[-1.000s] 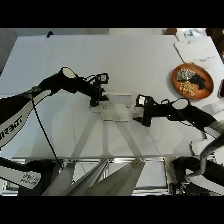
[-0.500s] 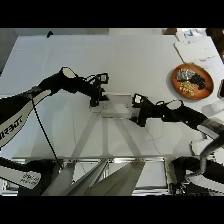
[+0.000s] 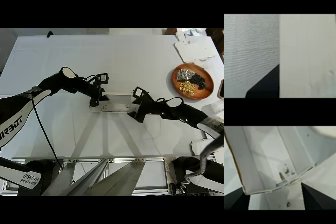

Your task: Fold the box and place the chain.

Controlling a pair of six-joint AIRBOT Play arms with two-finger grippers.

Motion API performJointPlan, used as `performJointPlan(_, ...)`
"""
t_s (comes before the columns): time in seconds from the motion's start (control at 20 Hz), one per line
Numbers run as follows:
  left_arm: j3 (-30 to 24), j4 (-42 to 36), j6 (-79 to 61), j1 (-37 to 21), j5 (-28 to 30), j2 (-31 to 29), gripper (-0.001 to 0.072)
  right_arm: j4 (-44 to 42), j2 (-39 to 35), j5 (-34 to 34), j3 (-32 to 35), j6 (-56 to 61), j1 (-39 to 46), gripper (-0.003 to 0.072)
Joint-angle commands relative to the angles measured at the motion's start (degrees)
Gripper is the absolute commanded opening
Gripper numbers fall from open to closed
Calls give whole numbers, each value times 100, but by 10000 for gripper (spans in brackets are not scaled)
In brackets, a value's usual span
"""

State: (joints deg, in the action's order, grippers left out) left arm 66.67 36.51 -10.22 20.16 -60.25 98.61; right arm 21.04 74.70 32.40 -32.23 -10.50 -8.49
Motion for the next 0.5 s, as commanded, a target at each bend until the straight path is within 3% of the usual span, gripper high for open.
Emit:
performJointPlan(0.0,-2,2,-2,-7,2,2,15,63,-4,-44,-190,-11,-4,690)
performJointPlan(0.25,-2,2,-2,-7,2,2,15,195,175,271,-330,-162,264,689)
performJointPlan(0.45,-2,2,-2,-7,2,2,15,275,483,1032,-632,-481,479,689)
